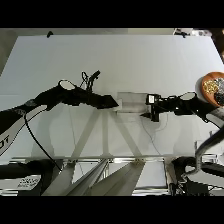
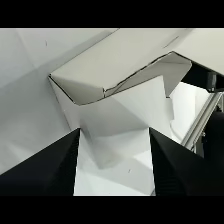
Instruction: Fold the box and place the chain.
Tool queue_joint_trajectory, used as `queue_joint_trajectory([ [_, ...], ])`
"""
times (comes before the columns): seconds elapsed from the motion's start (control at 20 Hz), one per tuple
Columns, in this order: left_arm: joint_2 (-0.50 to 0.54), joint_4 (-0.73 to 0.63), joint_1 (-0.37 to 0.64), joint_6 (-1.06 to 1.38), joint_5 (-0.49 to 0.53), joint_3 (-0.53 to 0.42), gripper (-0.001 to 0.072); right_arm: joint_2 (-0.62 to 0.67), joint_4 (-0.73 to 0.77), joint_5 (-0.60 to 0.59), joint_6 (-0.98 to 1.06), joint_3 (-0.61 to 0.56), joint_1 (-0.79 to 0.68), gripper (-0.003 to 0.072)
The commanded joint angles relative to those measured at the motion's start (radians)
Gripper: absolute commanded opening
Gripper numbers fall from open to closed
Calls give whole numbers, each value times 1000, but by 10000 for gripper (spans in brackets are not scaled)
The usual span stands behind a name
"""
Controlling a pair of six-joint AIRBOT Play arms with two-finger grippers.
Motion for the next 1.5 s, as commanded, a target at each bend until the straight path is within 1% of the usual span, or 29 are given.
queue_joint_trajectory([
  [0.0,0,-3,-5,3,19,0,483,1,0,0,0,0,-1,411],
  [0.1,0,-6,-5,-24,31,0,499,1,0,0,0,0,-1,411],
  [0.3,-1,-6,-8,-50,56,1,498,1,0,0,0,0,-1,411],
  [0.4,-1,3,-27,-69,69,4,498,1,0,0,0,0,-1,411],
  [0.45,-1,28,-42,-91,78,12,499,1,0,0,0,0,-1,411],
  [0.55,-11,145,-68,-196,88,56,504,1,0,0,0,0,-1,411],
  [0.6,-21,219,-77,-276,80,90,519,1,0,0,0,0,-1,411],
  [0.7,-42,325,-84,-395,44,155,518,1,0,0,0,0,-1,411],
  [0.8,-53,386,-92,-463,10,207,516,1,0,0,0,0,-1,411],
  [0.95,-58,523,-135,-576,8,264,515,1,0,0,0,0,-1,411],
  [1.05,-62,614,-167,-680,1,285,515,1,0,0,0,0,-1,411],
  [1.25,-69,687,-204,-805,-13,286,504,1,0,0,0,0,-1,411],
  [1.45,-69,688,-222,-862,2,286,496,1,0,0,0,0,-1,411],
])
